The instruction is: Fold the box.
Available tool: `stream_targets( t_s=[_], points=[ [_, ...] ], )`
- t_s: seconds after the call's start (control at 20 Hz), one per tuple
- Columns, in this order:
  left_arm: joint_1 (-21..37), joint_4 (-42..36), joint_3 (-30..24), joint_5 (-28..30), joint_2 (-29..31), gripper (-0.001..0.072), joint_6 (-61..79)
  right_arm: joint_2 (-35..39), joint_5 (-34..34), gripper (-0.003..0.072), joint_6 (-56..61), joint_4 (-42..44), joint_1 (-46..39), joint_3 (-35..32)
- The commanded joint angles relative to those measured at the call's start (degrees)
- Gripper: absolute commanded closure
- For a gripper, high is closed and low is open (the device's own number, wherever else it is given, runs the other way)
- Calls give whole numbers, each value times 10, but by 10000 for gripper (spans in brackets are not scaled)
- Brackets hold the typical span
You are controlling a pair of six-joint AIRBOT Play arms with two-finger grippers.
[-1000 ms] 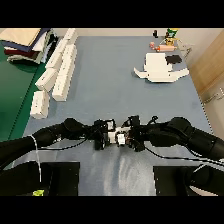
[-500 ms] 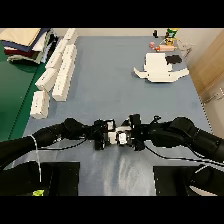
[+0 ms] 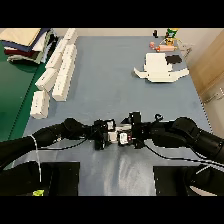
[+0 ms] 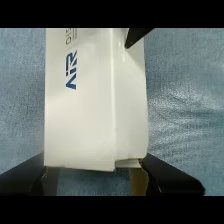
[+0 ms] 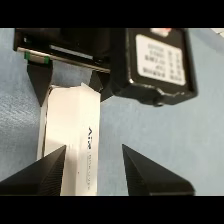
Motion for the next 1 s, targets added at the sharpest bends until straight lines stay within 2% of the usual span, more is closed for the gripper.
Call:
stream_targets(
  t_s=[0.0,0.3,0.35,0.4,0.5,0.55,0.85,0.9,0.95],
  points=[
    [0,1,0,0,0,243,1,1,14,178,0,-7,0,0],
    [0,1,0,0,0,243,1,-5,-27,186,1,31,0,0],
    [0,1,0,0,0,243,1,-9,-33,274,1,32,0,0],
    [0,1,0,0,0,243,1,-12,-35,322,1,32,0,0],
    [0,1,0,0,0,243,1,-18,-34,329,1,32,0,0],
    [0,1,0,0,0,243,1,-21,-34,397,1,32,0,0],
    [0,1,0,0,0,243,1,-22,-34,408,1,32,0,0],
    [0,1,0,0,0,243,1,-22,-34,461,1,33,0,0],
    [0,1,0,0,0,243,1,-22,-34,476,1,33,0,0]
  ],
)
